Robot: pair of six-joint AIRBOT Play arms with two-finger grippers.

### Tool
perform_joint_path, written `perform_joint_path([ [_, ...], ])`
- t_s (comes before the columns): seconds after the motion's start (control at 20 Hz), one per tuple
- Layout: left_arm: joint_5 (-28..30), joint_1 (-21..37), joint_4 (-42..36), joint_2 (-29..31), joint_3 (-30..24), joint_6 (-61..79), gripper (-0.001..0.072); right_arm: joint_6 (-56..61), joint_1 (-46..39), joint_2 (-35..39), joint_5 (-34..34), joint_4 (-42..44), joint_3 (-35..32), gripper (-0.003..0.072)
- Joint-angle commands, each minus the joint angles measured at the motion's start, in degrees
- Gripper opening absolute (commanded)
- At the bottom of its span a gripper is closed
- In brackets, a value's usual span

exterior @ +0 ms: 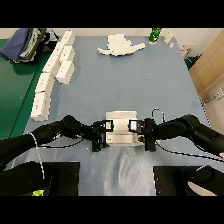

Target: Fold the box.

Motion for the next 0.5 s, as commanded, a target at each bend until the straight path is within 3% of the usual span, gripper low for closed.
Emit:
perform_joint_path([
  [0.0,0.02,-0.02,0.0,0.0,0.0,0.0,0.0458,-2.89,0.11,-0.15,1.18,3.34,-0.02,0.0189],
  [0.05,0.02,-0.02,0.0,0.0,0.0,0.0,0.0458,-3.5,0.11,-0.15,1.81,3.69,-0.02,0.015],
  [0.25,0.02,-0.02,0.0,0.0,0.0,-0.02,0.0458,-5.16,0.13,-0.98,2.99,6.62,-0.02,0.015],
  [0.35,0.02,-0.02,0.0,0.0,0.0,0.0,0.0458,-5.16,0.13,-1.6,2.99,7.63,-0.02,0.0192],
  [0.4,0.02,-0.02,0.0,0.0,0.0,-0.02,0.0458,-5.16,0.13,-1.97,3.02,7.96,-0.04,0.0467],
  [0.45,0.02,-0.02,0.0,0.0,0.0,0.0,0.0458,-5.16,0.13,-2.27,3.15,8.09,-0.04,0.0677],
])
